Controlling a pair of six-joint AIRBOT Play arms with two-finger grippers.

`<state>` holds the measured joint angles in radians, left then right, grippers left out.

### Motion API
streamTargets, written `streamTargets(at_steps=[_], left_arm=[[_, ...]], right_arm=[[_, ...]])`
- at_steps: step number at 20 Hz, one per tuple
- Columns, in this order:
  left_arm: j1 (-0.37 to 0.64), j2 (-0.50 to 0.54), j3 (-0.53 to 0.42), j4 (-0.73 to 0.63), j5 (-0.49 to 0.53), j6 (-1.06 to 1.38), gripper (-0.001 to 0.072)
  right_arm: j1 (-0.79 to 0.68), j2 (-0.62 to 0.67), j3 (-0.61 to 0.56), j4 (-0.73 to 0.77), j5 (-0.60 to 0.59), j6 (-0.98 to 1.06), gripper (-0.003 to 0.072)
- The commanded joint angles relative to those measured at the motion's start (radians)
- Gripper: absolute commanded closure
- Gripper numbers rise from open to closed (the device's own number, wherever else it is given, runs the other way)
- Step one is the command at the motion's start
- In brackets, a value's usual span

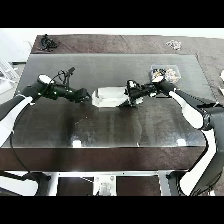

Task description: Fold the box and place the chain.

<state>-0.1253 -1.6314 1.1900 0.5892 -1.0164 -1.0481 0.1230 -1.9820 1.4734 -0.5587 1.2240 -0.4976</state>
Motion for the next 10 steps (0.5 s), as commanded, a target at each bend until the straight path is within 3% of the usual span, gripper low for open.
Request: streamTargets(at_steps=[1, 10], left_arm=[[-0.007, 0.005, 0.001, -0.041, -0.012, 0.010, 0.0398], [-0.051, 0.004, 0.001, -0.040, 0.076, -0.002, 0.0398]], right_arm=[[0.000, 0.000, 0.000, 0.000, 0.000, 0.000, 0.0166], [0.000, 0.000, 0.000, 0.000, 0.000, 0.000, 0.0166]])
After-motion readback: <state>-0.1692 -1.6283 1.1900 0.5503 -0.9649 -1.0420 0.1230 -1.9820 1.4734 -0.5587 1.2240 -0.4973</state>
